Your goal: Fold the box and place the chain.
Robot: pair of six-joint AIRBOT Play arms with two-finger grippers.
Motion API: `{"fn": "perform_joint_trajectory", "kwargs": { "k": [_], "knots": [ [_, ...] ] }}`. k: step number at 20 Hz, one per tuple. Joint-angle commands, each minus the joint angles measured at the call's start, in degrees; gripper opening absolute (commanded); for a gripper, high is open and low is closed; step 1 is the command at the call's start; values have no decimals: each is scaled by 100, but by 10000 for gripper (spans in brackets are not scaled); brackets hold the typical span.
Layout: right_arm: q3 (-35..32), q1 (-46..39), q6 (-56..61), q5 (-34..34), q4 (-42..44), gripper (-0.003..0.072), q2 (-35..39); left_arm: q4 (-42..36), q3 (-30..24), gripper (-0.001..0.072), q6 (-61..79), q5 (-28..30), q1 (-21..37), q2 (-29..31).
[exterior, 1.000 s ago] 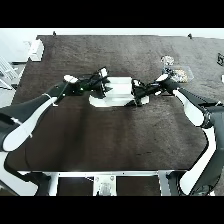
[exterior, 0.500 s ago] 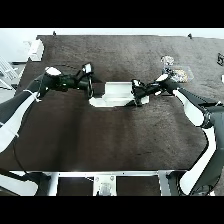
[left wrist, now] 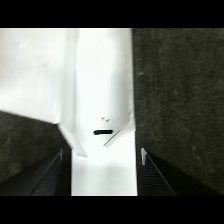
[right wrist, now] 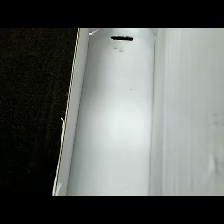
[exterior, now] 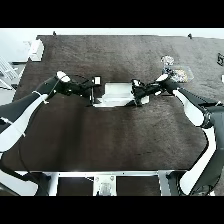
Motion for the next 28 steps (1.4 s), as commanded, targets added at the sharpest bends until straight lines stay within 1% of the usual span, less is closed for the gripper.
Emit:
{"fn": "perform_joint_trajectory", "kwargs": {
  "k": [1, 5, 9, 10, 11, 13, 17, 18, 19, 20, 24, 28],
  "knots": [
    [0, 2, 2, 0, 7, 537, 0, 136, -13, 584, -50, 57, -68, -162],
    [0, 2, 2, 0, 7, 537, 0, 85, -15, 584, -46, 527, -160, -284],
    [0, 2, 2, 0, 7, 537, 0, 70, -13, 581, -46, 717, -289, -293],
    [0, 2, 2, 0, 7, 537, 0, 79, -13, 464, -48, 710, -286, -293],
    [0, 2, 2, 0, 7, 537, 0, 83, -13, 379, -48, 706, -286, -293],
    [0, 2, 2, 0, 4, 537, 0, 63, -13, 349, -46, 708, -289, -293],
    [0, 2, 2, 0, 7, 537, 0, -42, -13, 349, -37, 726, -289, -293],
    [0, 2, 2, 0, 4, 537, 0, -55, -13, 226, -35, 804, -289, -293],
    [0, 2, 2, 0, 4, 537, 0, -57, -13, 181, 0, 876, -289, -293],
    [0, 2, 2, 0, 4, 537, 0, -107, -13, 180, 0, 953, -289, -293],
    [0, 2, 2, 0, 7, 537, 0, -428, -13, 180, 155, 938, -289, -295],
    [0, 2, 2, 0, 4, 537, 0, -503, -13, 181, 173, 793, -354, -330]
  ]
}}
